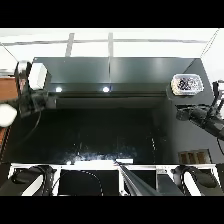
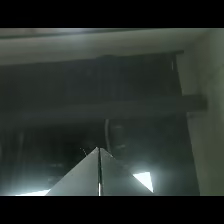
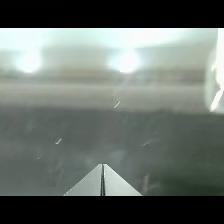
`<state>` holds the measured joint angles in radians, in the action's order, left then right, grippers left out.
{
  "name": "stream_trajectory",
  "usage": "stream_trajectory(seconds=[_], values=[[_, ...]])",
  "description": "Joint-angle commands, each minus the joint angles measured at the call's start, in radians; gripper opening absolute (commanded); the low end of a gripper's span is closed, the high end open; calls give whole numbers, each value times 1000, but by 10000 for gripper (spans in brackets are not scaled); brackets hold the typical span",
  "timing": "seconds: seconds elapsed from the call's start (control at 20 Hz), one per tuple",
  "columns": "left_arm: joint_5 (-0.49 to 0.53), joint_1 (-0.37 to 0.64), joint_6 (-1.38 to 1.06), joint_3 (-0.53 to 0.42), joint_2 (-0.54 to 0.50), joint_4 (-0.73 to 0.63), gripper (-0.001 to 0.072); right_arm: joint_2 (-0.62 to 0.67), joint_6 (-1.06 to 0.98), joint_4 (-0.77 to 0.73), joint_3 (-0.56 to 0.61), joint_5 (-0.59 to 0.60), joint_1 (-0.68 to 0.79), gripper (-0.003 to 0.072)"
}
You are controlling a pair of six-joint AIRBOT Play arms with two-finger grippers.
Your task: Fold the box and place the chain.
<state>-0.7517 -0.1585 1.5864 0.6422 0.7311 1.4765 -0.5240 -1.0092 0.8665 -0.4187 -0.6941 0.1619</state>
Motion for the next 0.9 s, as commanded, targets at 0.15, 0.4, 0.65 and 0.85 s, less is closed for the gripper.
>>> stream_trajectory(seconds=[0.15,0.4,0.65,0.85], values=[[71,-8,16,-182,-165,-6,33,12,12,28,48,93,-16,3],[71,-8,16,-182,-164,-1,33,12,13,28,48,92,-16,3],[71,-8,16,-182,-164,-1,33,12,12,28,48,92,-16,3],[71,-8,16,-182,-164,-1,33,12,12,28,48,92,-16,3]])
